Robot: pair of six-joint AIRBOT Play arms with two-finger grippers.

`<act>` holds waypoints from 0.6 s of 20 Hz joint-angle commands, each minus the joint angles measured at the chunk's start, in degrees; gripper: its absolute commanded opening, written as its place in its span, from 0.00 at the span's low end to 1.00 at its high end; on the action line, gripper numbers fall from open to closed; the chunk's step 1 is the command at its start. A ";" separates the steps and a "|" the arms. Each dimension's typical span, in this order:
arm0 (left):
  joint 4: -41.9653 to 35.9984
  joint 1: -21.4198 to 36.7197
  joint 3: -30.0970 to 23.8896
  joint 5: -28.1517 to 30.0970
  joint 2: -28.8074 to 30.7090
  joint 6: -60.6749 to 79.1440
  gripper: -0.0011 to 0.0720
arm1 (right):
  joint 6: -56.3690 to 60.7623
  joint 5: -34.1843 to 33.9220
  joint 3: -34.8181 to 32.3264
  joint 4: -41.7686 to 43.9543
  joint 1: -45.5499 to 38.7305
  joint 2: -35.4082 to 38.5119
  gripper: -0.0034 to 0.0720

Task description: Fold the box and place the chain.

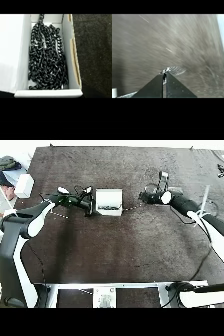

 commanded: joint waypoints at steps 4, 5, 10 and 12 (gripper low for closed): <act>0.00 0.02 0.00 0.04 0.02 0.00 0.57 | -2.01 -2.97 0.07 -0.13 10.29 15.13 0.03; 0.00 0.02 0.00 0.04 0.02 0.00 0.57 | -2.01 -4.20 0.07 -0.11 12.66 15.87 0.03; 0.02 0.02 0.00 0.04 0.02 0.00 0.57 | -1.79 -13.20 0.13 0.09 21.05 16.00 0.03; 0.02 0.02 -0.02 0.04 0.02 0.00 0.57 | -1.79 -13.27 0.15 0.17 21.57 15.52 0.03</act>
